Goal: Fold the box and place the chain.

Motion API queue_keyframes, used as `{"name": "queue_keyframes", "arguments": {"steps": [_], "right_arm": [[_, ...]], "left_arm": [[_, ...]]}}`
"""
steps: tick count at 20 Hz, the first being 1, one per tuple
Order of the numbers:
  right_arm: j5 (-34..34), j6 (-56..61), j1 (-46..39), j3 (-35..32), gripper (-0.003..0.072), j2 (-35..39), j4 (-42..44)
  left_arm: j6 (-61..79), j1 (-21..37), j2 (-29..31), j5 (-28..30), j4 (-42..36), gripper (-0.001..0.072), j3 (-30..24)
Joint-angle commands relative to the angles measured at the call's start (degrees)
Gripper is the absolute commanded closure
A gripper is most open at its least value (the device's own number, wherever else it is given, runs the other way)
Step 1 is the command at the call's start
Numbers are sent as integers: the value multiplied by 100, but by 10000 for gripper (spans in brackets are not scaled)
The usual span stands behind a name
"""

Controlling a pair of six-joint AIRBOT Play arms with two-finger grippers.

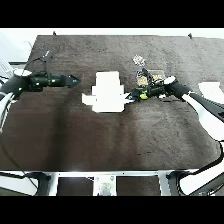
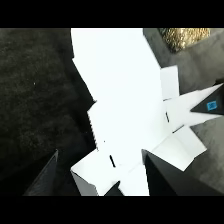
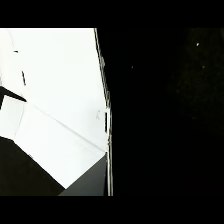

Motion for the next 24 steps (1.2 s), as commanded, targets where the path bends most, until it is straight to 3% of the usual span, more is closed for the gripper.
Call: {"name": "queue_keyframes", "arguments": {"steps": [1, 7, 19, 24], "right_arm": [[-334, -131, 52, -166, 682, 164, 0], [-780, -433, 151, -507, 682, 380, 44], [-820, -522, 304, -525, 681, 382, 39], [-815, -546, 304, -664, 680, 389, 39]], "left_arm": [[-605, -269, -693, -271, 863, 113, 944], [-796, -404, -1521, -658, 920, 112, 1987], [-382, -691, -1580, -461, 953, 113, 2052], [-680, -691, -2133, -688, 973, 114, 2579]]}}
